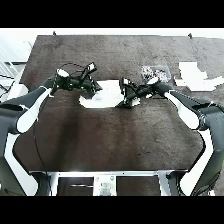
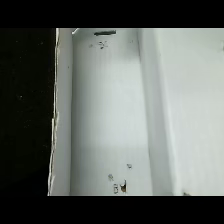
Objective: Fold the box and place the chain.
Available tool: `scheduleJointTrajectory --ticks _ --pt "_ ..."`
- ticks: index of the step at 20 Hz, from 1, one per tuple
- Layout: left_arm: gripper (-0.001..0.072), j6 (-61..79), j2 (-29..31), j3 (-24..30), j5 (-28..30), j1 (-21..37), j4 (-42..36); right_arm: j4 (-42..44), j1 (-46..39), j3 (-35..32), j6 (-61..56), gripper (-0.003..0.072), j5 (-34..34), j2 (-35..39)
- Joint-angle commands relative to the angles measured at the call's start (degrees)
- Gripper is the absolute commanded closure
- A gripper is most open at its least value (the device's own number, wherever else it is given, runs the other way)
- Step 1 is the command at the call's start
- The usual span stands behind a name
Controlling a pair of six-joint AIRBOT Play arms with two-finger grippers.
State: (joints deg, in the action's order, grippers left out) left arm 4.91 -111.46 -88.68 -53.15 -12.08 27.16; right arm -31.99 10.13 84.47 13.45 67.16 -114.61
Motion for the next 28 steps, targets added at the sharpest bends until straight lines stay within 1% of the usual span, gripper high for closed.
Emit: scheduleJointTrajectory --ticks 1,3,5,7,8,9,10,12,13,15,17,21,23,25,28 --pt "0.0692 -0.2 0.4 -1.5 -1.7 0.2 0.5 0.0 0.0 0.0 0.0 0.0108 0.0 0.0" --pt "0.0691 -1.4 0.4 -4.5 -7.3 1.3 1.4 0.0 0.0 0.0 0.0 0.0108 0.0 0.0" --pt "0.0691 -3.4 0.4 -8.1 -16.0 3.2 2.1 0.0 0.0 0.0 0.0 0.0108 0.0 0.0" --pt "0.0688 -3.8 0.4 -11.3 -24.3 5.3 5.7 0.0 0.0 0.0 0.0 0.0108 0.0 0.0" --pt "0.0479 -5.6 0.4 -12.3 -26.0 6.3 7.6 0.0 0.0 0.0 0.0 0.0108 0.0 0.0" --pt "0.0155 -7.7 0.4 -12.8 -26.3 7.0 10.0 0.0 0.0 0.0 0.0 0.0108 0.0 0.0" --pt "0.0040 -9.5 0.4 -12.9 -26.0 7.3 13.2 0.0 0.0 0.0 0.0 0.0108 0.0 0.0" --pt "0.0039 -10.1 0.4 -12.8 -25.9 6.9 20.9 0.0 0.1 0.0 0.0 0.0108 0.0 0.0" --pt "0.0039 -10.2 0.4 -12.8 -25.9 6.4 23.3 0.0 0.0 0.0 0.0 0.0108 0.0 0.0" --pt "0.0039 -10.4 0.4 -12.4 -25.0 5.4 24.6 0.0 0.0 0.0 0.0 0.0108 0.0 0.0" --pt "0.0039 -10.3 0.4 -10.8 -22.9 4.6 25.3 0.0 0.0 0.0 0.0 0.0107 0.0 0.0" --pt "0.0039 -3.4 0.4 -5.3 -20.3 4.5 23.7 0.0 0.0 0.0 0.0 0.0108 0.0 0.0" --pt "0.0039 -0.6 0.4 -3.2 -19.2 4.5 20.4 0.0 0.0 0.0 0.0 0.0108 0.0 0.0" --pt "0.0039 2.8 0.4 -1.9 -19.4 4.5 17.7 0.0 0.0 0.0 0.0 0.0108 0.0 0.0" --pt "0.0039 4.7 0.4 -1.2 -19.5 4.5 16.5 0.0 0.0 0.0 0.0 0.0108 0.0 0.0"
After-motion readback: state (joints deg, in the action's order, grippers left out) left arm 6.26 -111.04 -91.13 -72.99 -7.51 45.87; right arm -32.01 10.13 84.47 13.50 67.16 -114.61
